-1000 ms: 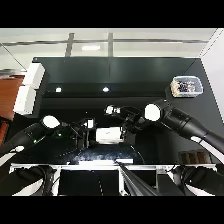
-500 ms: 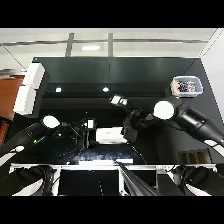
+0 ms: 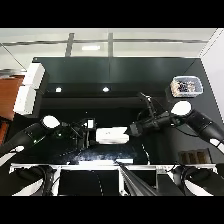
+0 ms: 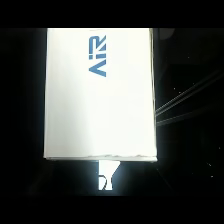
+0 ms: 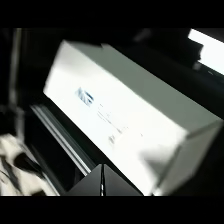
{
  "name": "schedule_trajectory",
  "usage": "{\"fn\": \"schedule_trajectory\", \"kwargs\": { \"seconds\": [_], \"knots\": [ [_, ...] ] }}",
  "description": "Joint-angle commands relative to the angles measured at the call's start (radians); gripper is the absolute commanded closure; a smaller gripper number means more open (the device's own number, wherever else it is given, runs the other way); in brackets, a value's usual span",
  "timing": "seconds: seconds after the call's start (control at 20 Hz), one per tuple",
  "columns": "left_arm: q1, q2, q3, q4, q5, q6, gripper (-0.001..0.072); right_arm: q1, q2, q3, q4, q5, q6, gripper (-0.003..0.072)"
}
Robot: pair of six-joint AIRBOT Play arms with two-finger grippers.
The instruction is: Fold the box and place the chain.
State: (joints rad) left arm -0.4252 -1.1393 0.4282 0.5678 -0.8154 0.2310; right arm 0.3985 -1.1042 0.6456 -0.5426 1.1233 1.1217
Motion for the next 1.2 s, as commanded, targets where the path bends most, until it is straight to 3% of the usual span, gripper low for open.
{"fn": "schedule_trajectory", "kwargs": {
  "seconds": [0.0,0.25,1.15],
  "knots": [
    [0.0,0.0,-0.001,0.0,0.0,0.0,0.036,0.034,-0.047,-0.048,0.247,-0.122,-0.005,0.0668],
    [0.0,0.0,-0.001,0.0,0.0,0.0,0.036,0.097,-0.126,-0.048,0.248,-0.126,-0.004,0.0668],
    [0.0,0.0,-0.001,0.0,0.0,0.0,0.036,0.147,-0.198,-0.048,0.221,-0.198,-0.003,0.0668]
  ]
}}
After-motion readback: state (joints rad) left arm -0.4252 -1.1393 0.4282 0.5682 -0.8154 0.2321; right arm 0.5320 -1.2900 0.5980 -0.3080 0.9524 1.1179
